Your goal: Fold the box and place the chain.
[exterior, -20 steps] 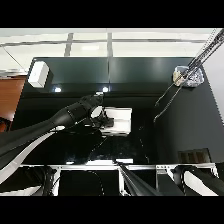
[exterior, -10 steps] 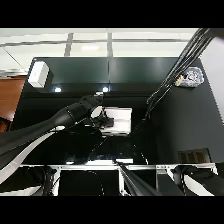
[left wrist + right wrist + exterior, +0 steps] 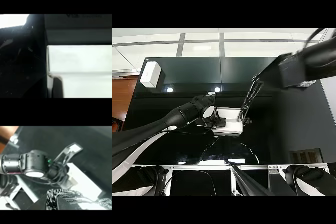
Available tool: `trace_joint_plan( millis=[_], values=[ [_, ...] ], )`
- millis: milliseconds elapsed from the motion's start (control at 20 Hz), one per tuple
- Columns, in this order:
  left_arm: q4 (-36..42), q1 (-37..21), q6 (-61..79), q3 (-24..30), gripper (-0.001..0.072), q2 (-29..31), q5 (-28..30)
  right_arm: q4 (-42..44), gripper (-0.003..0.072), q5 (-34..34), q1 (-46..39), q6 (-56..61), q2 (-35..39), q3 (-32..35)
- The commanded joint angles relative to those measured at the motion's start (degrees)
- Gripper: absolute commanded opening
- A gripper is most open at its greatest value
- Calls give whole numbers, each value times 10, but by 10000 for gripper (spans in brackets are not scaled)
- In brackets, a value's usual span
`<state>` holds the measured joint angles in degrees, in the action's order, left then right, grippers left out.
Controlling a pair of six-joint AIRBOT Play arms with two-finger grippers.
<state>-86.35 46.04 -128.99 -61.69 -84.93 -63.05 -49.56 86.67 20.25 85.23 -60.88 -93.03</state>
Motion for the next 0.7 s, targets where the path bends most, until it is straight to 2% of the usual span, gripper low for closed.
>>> trace_joint_plan(
  millis=[0, 300, 500, 650],
  values=[
    [0, 0, 0, 0, 25, 0, 0, 16, 12, -50, 28, -11, 0, 83],
    [0, 0, 0, 0, 25, 0, 0, 26, 13, -150, 31, -13, 0, 258],
    [0, 0, 0, 0, 25, 0, 0, 55, 13, -269, 40, 2, -1, 380],
    [0, 0, 0, 0, 25, 0, 0, 86, 13, -335, 58, 2, -1, 431]
  ],
)
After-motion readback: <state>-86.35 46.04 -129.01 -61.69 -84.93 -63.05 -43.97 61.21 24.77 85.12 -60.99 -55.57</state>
